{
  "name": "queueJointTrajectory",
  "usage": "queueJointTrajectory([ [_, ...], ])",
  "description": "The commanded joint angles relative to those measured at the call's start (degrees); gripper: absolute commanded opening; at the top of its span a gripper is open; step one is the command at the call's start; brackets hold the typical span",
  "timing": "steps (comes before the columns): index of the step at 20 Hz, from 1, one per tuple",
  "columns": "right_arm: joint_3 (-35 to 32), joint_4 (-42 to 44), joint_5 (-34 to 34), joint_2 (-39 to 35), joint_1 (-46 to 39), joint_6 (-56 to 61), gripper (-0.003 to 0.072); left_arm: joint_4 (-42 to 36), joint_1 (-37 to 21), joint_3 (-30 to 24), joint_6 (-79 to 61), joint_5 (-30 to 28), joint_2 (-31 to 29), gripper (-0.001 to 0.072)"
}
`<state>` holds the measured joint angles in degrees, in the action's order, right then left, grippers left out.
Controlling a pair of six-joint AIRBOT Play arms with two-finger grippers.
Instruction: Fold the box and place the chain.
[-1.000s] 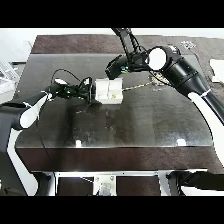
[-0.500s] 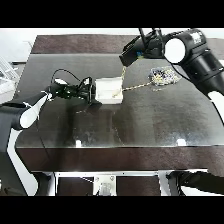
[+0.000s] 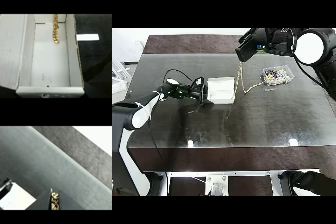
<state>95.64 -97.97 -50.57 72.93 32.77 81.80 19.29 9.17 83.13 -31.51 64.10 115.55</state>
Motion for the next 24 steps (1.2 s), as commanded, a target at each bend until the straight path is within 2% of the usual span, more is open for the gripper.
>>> queueJointTrajectory([
  [1, -0.2, -0.2, 0.4, 0.9, 1.2, 0.1, 0.0007, 0.0, 0.0, 0.0, 0.0, 0.0, 0.0, 0.0528],
  [5, -0.4, 0.5, 0.6, 3.8, 1.2, 0.1, 0.0007, 0.0, 0.0, 0.0, 0.0, 0.0, 0.0, 0.0528],
  [16, -0.5, 10.8, 1.6, 12.7, 1.2, 0.1, 0.0007, 0.0, 0.0, 0.0, 0.0, 0.0, 0.0, 0.0528],
  [24, -6.8, 15.5, 1.6, 20.3, 1.2, 0.1, 0.0008, 0.0, 0.0, 0.0, 0.0, 0.0, 0.0, 0.0528],
])
